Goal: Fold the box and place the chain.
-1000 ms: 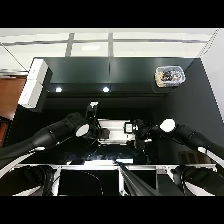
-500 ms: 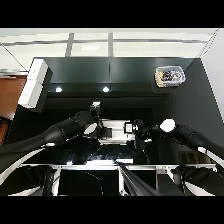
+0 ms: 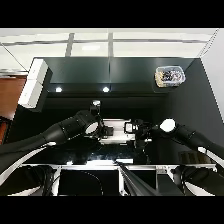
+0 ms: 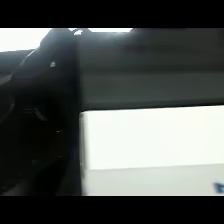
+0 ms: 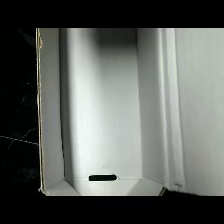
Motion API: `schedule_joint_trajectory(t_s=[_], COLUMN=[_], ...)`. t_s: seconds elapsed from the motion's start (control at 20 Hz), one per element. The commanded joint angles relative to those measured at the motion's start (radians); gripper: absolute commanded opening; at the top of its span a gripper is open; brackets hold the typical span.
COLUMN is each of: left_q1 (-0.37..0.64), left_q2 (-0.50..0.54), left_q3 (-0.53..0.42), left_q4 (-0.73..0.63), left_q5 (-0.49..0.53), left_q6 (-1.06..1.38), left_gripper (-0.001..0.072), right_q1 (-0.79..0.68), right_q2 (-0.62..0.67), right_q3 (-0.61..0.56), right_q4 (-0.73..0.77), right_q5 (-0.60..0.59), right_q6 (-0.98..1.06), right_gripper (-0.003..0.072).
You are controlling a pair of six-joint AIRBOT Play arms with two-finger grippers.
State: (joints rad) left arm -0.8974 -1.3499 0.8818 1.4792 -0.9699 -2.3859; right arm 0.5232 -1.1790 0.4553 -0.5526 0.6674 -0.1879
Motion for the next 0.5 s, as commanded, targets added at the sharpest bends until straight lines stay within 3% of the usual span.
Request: schedule_joint_trajectory(t_s=[0.0, 0.1, 0.2, 0.25, 0.35, 0.4, 0.45], left_q1=[0.001, 0.001, 0.0, 0.0, -0.001, 0.001, 0.002], left_q2=[-0.001, -0.004, -0.013, -0.016, -0.019, -0.019, -0.019], left_q3=[0.012, 0.012, 0.012, 0.012, 0.012, 0.012, 0.012], left_q4=[0.005, 0.007, 0.003, 0.001, 0.002, 0.004, 0.006], left_q5=[-0.019, -0.03, -0.023, -0.017, -0.006, -0.009, -0.012], left_q6=[-0.004, -0.004, -0.004, 0.004, 0.023, 0.026, 0.026], left_gripper=[0.0374, 0.0351, 0.0163, 0.0021, 0.0025, 0.0025, 0.0025], right_q1=[0.0, 0.0, 0.0, 0.0, 0.0, 0.0, 0.0], right_q2=[0.0, 0.0, 0.0, 0.0, 0.0, 0.0, 0.002], right_q3=[0.001, 0.001, 0.001, 0.001, 0.001, 0.001, 0.001], right_q4=[0.001, 0.001, 0.001, 0.001, 0.001, 0.002, 0.001], right_q5=[0.002, 0.002, 0.002, 0.002, 0.002, 0.002, 0.002], right_q6=[0.001, 0.001, 0.001, 0.001, 0.002, 0.005, 0.025], right_gripper=[0.0429, 0.0429, 0.0429, 0.0429, 0.043, 0.0482, 0.0665])
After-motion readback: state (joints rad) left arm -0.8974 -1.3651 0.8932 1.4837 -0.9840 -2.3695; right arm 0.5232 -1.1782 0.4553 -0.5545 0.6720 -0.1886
